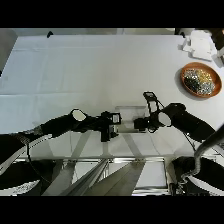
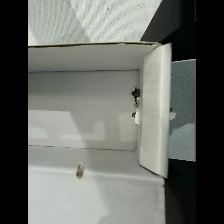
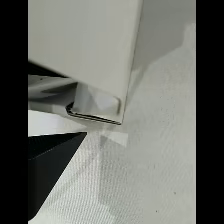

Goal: Fold the box and place the chain.

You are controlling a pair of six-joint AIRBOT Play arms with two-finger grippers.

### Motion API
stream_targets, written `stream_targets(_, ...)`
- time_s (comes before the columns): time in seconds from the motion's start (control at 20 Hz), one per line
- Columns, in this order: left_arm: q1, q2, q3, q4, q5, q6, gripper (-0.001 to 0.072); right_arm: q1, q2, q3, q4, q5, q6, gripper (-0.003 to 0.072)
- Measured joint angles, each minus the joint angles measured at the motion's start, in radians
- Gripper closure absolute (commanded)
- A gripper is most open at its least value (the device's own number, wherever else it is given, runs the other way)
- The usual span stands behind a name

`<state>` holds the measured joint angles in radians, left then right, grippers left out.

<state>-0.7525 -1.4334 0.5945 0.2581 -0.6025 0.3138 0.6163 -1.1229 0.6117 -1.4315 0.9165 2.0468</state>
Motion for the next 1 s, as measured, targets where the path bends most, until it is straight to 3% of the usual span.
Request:
stream_targets(0.15,0.0,0.0,0.0,0.0,0.0,0.0,0.0394,0.004,-0.022,0.0,-0.024,-0.01,0.046,0.0355)
stream_targets(0.3,0.0,0.0,0.0,0.0,0.0,0.0,0.0394,0.024,-0.042,0.0,-0.031,-0.035,0.064,0.0407)
stream_targets(0.45,0.0,0.0,0.0,0.0,0.0,-0.001,0.0394,0.045,-0.064,0.002,-0.043,-0.039,0.092,0.0555)
stream_targets(0.5,0.0,0.0,0.0,-0.001,0.0,-0.002,0.0394,0.05,-0.069,0.002,-0.045,-0.039,0.101,0.0659)
stream_targets(0.55,0.0,0.0,0.0,-0.003,0.0,-0.003,0.0394,0.053,-0.073,0.002,-0.047,-0.04,0.104,0.0669)
stream_targets(0.7,0.0,0.0,0.0,-0.002,0.0,-0.003,0.0394,0.058,-0.079,0.002,-0.046,-0.039,0.116,0.0669)
stream_targets(0.75,0.0,0.0,0.0,-0.002,0.0,-0.003,0.0394,0.059,-0.08,0.002,-0.047,-0.039,0.117,0.063)
stream_targets(0.8,0.0,0.0,0.0,-0.001,0.0,-0.002,0.0394,0.06,-0.081,0.002,-0.047,-0.04,0.119,0.0441)
stream_targets(0.85,0.0,0.0,0.0,0.0,0.0,-0.001,0.0394,0.061,-0.082,0.002,-0.041,-0.051,0.118,0.0335)
stream_targets(0.95,0.0,0.0,0.0,0.0,0.0,0.001,0.0394,0.061,-0.083,0.002,-0.035,-0.062,0.119,0.0366)
stream_targets(1.0,0.0,0.0,0.0,0.0,0.0,0.001,0.0394,0.061,-0.083,0.002,-0.038,-0.06,0.119,0.0494)
